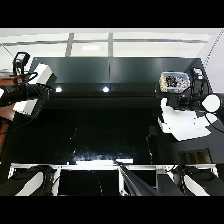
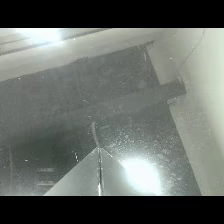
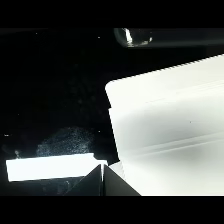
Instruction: Fold the box and place the chain.
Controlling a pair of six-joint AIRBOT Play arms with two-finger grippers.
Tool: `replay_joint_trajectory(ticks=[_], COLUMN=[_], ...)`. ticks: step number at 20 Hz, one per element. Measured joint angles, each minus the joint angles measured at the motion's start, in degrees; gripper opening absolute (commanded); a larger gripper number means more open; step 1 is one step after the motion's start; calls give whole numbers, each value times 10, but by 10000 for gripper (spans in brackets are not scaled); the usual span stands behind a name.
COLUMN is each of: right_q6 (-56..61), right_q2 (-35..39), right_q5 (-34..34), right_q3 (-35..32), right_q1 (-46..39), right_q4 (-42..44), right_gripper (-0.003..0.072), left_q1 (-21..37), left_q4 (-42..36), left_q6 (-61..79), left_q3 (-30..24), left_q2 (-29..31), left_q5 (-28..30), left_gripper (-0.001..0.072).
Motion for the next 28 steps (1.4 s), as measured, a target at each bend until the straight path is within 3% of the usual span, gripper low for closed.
replay_joint_trajectory(ticks=[22,23,24,25,26,27,28], right_q6=[0,0,0,0,0,-1,1], right_q2=[0,0,0,0,0,0,0], right_q5=[-2,-3,-9,-18,-25,-31,-33], right_q3=[0,0,0,0,0,0,2], right_q1=[0,0,0,0,0,-1,-4], right_q4=[2,2,2,2,2,2,-6], right_gripper=[24,60,404,703,708,707,707], left_q1=[0,-1,-1,-1,-1,-1,-2], left_q4=[-4,-6,-9,-13,-18,-22,-26], left_q6=[0,0,0,0,0,0,-2], left_q3=[0,0,0,0,0,0,0], left_q2=[0,0,0,0,0,0,0], left_q5=[0,3,8,16,24,32,38], left_gripper=[30,30,33,135,494,704,707])
